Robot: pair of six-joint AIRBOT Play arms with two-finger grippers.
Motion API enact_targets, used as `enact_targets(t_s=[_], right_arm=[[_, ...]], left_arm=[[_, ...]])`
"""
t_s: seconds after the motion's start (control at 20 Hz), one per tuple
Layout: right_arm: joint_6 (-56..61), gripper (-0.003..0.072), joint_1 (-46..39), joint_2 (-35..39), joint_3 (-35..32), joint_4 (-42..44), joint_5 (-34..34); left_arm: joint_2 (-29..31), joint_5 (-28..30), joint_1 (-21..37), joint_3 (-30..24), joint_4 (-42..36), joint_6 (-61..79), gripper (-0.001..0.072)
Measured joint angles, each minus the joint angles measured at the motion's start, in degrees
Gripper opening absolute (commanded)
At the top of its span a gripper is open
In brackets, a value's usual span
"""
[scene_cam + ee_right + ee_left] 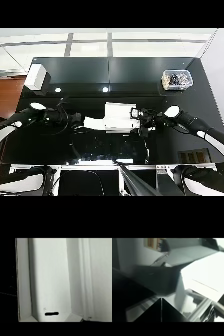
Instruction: Fold the box and place the chain.
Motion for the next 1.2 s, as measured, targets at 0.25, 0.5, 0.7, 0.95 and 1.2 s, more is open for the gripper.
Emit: enact_targets(t_s=[0.25, 0.5, 0.7, 0.95, 1.2], right_arm=[[0.0, 0.0127, 0.0, 0.0, 0.0, 0.0, 0.0], [-0.02, 0.0127, 0.0, 0.0, 0.0, -0.02, 0.0], [-0.02, 0.0127, 0.0, 0.0, 0.0, 0.0, 0.0], [-0.02, 0.0127, 0.0, 0.0, 0.0, 0.0, 0.0], [-0.02, 0.0127, 0.0, 0.0, 0.0, 0.0, 0.0]], left_arm=[[-0.31, -2.1, -4.22, 5.05, -0.59, 1.27, 0.038], [-0.35, -5.38, -7.1, 9.38, -0.74, 1.6, 0.0692], [-0.35, -3.58, -11.78, 11.21, -0.55, 1.62, 0.0662], [-0.37, 1.4, -17.73, 13.14, 1.84, -1.2, 0.0544], [-0.37, 3.67, -21.75, 16.04, 8.76, -9.14, 0.0521]])
